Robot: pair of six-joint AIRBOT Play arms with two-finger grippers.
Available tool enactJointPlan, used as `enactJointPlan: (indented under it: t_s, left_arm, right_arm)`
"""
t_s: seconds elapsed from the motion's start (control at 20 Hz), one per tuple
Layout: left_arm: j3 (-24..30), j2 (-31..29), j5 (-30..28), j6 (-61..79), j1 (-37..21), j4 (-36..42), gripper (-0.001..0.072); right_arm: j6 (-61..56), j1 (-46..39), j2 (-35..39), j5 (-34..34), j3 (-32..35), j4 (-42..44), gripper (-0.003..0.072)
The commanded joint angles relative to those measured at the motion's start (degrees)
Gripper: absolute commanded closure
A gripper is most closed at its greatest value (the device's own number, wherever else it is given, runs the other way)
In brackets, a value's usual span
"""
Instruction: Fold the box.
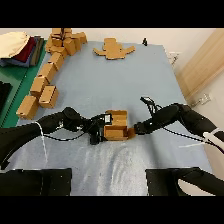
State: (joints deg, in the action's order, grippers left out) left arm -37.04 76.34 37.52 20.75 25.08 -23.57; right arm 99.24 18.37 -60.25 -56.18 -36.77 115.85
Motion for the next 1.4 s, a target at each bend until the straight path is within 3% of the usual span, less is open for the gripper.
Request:
enactJointPlan:
  t_s: [0.0,0.05,0.15,0.35,0.4,0.5,0.7,0.9,1.1,1.35]
  left_arm:
    - [0.02,-0.02,0.00,0.00,-0.07,-0.02,0.0357]
    - [0.02,-0.02,-0.02,0.00,-0.07,-0.02,0.0357]
    - [0.02,-0.02,0.00,0.00,-0.07,-0.02,0.0357]
    - [0.02,-0.02,-0.02,0.00,-0.07,-0.02,0.0357]
    - [0.02,-0.02,0.00,0.00,-0.07,-0.02,0.0357]
    - [0.02,-0.02,0.00,0.00,-0.07,-0.02,0.0357]
    - [0.02,-0.02,-0.02,0.00,-0.07,-0.02,0.0357]
    - [0.02,-0.02,-0.02,0.00,-0.07,-0.02,0.0357]
    - [0.02,-0.02,0.00,0.00,-0.07,-0.02,0.0357]
    - [0.02,-0.02,-0.02,0.00,-0.07,-0.02,0.0357]
  right_arm:
    - [-0.11,0.68,2.89,-0.33,-0.68,1.42,0.0376]
    - [-0.39,0.68,2.84,-0.50,-0.96,2.27,0.0374]
    - [-0.37,0.70,2.80,-0.33,-1.18,5.55,0.0262]
    - [-0.37,0.70,2.73,-0.20,-1.60,8.55,0.0260]
    - [-0.37,0.70,2.47,-0.20,-1.60,8.59,0.0208]
    - [-0.37,1.36,1.53,-0.13,-1.60,8.70,0.0197]
    - [-2.40,7.28,-0.81,3.54,-1.86,8.22,0.0192]
    - [-20.22,14.40,-5.05,4.35,-6.25,-6.64,0.0193]
    - [-40.09,21.97,-10.62,-4.13,-13.49,-26.56,0.0193]
    - [-48.83,26.51,-15.58,-8.33,-19.10,-29.73,0.0193]
